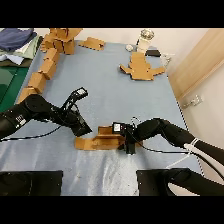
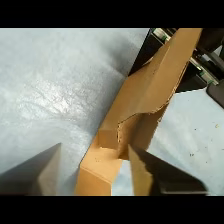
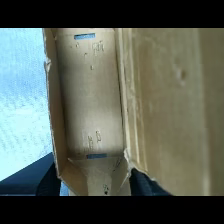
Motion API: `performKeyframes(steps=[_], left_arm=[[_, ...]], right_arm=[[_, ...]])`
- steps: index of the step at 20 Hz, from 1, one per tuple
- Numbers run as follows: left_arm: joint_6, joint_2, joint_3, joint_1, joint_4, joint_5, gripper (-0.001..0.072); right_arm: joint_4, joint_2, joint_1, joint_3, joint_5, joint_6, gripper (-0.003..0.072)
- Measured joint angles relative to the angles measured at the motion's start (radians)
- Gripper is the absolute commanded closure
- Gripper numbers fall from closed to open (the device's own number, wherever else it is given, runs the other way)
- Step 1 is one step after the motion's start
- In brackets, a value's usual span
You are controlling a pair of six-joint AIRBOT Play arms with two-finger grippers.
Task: Fold the box.
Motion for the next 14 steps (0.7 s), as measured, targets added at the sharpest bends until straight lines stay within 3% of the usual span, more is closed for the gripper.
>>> performKeyframes(steps=[9,14], left_arm=[[-0.101,0.0,0.0,-0.001,0.071,-0.124,0.0698],[-0.164,0.0,-0.011,-0.023,-0.062,-0.219,0.0698]], right_arm=[[0.002,-0.003,0.0,0.0,0.0,0.001,0.0185],[0.003,-0.003,0.0,0.0,0.0,0.002,0.0186]])
